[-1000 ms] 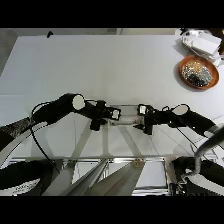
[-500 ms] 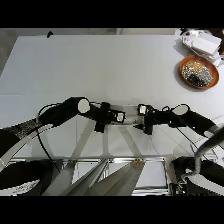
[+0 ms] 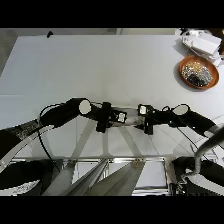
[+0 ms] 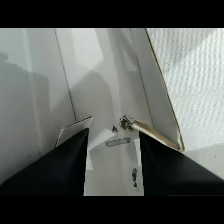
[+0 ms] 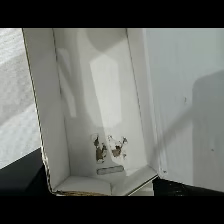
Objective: Fold the box and place the chain.
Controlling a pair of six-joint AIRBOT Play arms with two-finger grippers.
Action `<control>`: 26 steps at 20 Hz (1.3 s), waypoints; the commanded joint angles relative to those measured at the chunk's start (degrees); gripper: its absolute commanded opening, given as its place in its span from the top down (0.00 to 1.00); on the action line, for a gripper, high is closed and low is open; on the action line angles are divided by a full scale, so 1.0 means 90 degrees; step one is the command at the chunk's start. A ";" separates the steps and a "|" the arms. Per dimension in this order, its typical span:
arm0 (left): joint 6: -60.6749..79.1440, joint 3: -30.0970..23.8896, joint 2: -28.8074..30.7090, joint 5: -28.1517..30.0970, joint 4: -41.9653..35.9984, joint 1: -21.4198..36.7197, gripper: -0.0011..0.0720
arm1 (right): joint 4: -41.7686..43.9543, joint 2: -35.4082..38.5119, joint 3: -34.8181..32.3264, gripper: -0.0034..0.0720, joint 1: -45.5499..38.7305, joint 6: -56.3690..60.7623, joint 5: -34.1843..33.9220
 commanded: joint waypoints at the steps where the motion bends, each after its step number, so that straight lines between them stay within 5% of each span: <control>1: 0.0000 -0.0005 -0.0005 -0.0087 -0.0012 -0.0007 0.45 | 0.0022 0.0000 -0.0002 0.32 0.0002 0.0022 0.0005; 3: -0.0022 -0.0005 -0.0005 -0.0087 -0.0012 -0.0007 0.46 | 0.0022 0.0000 -0.0002 0.32 0.0002 0.0022 0.0005; 6: -0.0469 -0.0005 0.0046 -0.0219 0.0211 0.0056 0.90 | 0.0022 0.0000 -0.0002 0.32 0.0002 0.0022 0.0005; 7: -0.0712 -0.0005 0.0097 -0.0299 0.0240 0.0153 0.97 | 0.0022 0.0000 -0.0002 0.32 0.0002 0.0022 0.0005; 18: -0.2455 -0.0005 0.1452 -0.1406 -0.0442 0.1914 0.98 | 0.0022 0.0000 -0.0002 0.32 0.0002 0.0022 0.0005; 21: -0.3157 -0.0005 0.1494 -0.1508 -0.1450 0.2565 0.98 | 0.0022 0.0000 -0.0002 0.32 0.0002 0.0022 0.0005; 26: -0.5331 -0.0459 0.1086 -0.1727 -0.1477 0.3135 0.98 | 0.0024 0.0000 -0.0002 0.32 0.0002 0.0022 0.0005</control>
